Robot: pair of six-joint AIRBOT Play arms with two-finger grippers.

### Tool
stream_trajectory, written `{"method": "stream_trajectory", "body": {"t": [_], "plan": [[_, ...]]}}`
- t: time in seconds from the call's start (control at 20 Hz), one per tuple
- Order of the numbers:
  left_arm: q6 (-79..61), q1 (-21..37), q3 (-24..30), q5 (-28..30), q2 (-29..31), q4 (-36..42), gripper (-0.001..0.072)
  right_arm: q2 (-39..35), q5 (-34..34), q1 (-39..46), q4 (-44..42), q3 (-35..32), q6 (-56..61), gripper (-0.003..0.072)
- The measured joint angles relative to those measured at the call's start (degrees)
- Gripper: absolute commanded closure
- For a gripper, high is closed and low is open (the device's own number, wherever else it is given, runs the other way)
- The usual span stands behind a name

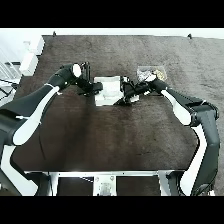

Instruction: Fold the box and place the chain.

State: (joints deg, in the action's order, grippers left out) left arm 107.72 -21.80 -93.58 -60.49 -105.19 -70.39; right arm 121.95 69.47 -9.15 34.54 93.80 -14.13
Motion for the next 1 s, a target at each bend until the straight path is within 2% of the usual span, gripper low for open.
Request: {"method": "stream_trajectory", "body": {"t": [0.6,1.0], "plan": [[5.81,-1.36,-3.63,-5.46,-2.91,-2.54,0.0416,0.0,0.0,0.0,0.0,0.0,0.0,0.023],[7.08,-1.6,-11.89,-11.41,-8.02,-3.85,0.0416,0.0,0.0,0.0,0.02,0.0,0.0,0.023]]}}
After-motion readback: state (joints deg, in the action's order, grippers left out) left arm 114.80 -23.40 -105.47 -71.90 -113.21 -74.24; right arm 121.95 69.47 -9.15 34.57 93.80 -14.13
